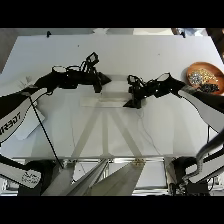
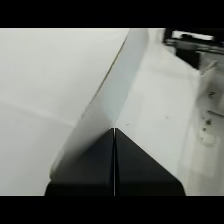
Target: Fold the box and place the chain.
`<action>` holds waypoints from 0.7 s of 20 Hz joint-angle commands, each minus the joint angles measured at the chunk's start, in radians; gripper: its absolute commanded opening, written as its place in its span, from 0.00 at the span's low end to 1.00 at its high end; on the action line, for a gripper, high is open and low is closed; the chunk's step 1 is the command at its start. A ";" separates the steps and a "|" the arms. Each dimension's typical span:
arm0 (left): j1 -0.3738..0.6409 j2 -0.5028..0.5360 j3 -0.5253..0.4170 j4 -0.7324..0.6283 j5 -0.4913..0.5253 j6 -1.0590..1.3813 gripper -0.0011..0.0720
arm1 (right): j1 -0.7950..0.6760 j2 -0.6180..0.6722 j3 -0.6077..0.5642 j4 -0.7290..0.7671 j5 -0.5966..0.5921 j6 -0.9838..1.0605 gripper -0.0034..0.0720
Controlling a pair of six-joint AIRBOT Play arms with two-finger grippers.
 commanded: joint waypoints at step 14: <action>0.131 0.155 0.000 0.122 -0.232 0.013 0.03 | 0.000 0.000 0.001 -0.002 0.003 -0.001 0.70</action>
